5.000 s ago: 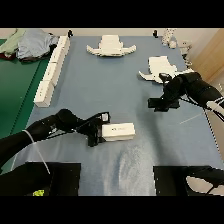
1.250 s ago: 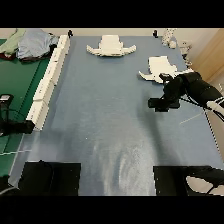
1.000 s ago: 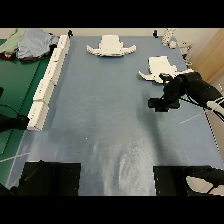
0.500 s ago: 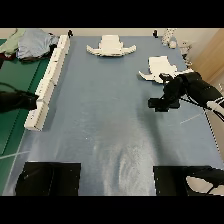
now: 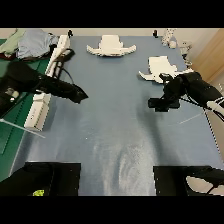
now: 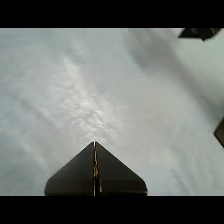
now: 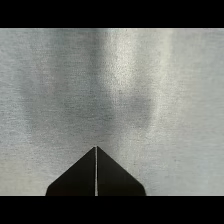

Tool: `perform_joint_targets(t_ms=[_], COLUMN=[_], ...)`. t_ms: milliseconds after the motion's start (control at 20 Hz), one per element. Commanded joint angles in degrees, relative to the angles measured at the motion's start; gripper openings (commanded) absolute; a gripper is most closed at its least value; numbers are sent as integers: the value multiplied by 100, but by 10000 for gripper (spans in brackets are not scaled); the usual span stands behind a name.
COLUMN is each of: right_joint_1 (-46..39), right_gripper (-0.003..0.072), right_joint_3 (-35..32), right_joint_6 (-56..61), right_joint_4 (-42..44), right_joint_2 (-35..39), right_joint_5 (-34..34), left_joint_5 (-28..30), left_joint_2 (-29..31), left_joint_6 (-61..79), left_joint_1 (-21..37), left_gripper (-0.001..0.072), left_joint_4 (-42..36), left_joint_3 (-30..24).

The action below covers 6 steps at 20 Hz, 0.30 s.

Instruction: Fold the box.

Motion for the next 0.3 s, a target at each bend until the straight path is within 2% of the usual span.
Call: perform_joint_targets(t_ms=[0, 250], right_joint_1=[2, 2], right_gripper=[17, 17], right_joint_3=[2, 2], right_joint_6=[0, 0], right_joint_4=[0, 2], right_joint_2=[-4, -4], right_joint_5=[0, 0], left_joint_5=[195, 192], left_joint_2=[-509, -555], left_joint_6=[-85, -83], left_joint_1=[-675, -684], left_gripper=[12, 12], left_joint_4=[2, -2], left_joint_3=[57, 55])
